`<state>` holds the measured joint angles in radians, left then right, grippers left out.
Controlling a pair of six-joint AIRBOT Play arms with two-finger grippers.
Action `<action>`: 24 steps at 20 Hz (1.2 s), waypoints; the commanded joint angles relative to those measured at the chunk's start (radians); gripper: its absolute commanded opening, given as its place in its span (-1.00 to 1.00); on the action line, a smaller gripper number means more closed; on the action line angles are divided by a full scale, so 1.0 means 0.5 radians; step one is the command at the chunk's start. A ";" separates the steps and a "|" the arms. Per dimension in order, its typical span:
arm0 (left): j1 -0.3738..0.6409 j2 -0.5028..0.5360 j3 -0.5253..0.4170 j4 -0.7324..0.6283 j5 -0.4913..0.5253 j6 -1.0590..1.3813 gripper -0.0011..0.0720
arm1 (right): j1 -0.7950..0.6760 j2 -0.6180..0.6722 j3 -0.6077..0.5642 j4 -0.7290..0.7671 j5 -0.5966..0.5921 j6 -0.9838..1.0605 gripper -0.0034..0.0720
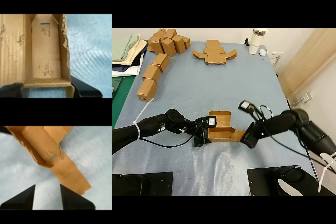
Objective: Fold the box.
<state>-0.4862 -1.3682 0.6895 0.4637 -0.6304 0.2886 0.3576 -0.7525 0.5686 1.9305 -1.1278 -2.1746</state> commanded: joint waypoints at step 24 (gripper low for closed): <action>0.000 0.000 0.002 0.000 0.000 0.000 0.31 | 0.199 -0.297 -0.209 0.286 0.850 -1.399 -0.34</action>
<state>-0.4862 -1.3682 0.6895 0.4637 -0.6308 0.2882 0.4511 -0.9001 0.4644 2.0632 -0.7155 -2.8609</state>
